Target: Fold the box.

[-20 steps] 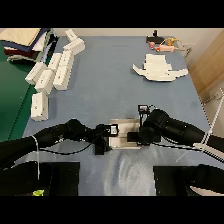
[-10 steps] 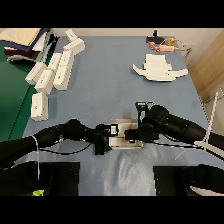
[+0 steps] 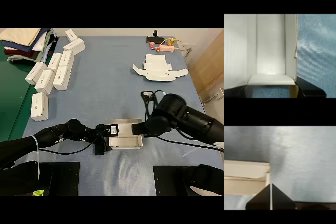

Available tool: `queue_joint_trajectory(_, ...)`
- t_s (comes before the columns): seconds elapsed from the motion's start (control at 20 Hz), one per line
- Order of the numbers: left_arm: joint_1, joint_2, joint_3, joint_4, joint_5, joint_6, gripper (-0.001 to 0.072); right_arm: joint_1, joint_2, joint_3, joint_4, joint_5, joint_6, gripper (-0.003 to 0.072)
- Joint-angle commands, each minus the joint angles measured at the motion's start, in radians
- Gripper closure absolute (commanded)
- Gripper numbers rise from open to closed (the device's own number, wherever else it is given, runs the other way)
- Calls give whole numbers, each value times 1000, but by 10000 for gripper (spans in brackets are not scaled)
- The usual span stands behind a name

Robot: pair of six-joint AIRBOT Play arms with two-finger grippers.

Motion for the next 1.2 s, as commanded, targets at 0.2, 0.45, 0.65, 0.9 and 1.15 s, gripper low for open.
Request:
queue_joint_trajectory(0.2,-1,0,0,0,0,0,188,-384,-66,-20,148,63,-383,686)
queue_joint_trajectory(0.45,-1,0,0,0,0,0,189,-750,-263,-2,764,155,-902,686)
queue_joint_trajectory(0.65,-1,0,0,0,0,0,189,-847,-444,96,1130,-85,-1214,686)
queue_joint_trajectory(0.9,-1,0,0,0,0,0,188,-752,-494,169,1126,-206,-1279,684)
queue_joint_trajectory(1.15,-1,0,0,0,0,0,188,-606,-445,166,1055,-153,-1359,685)
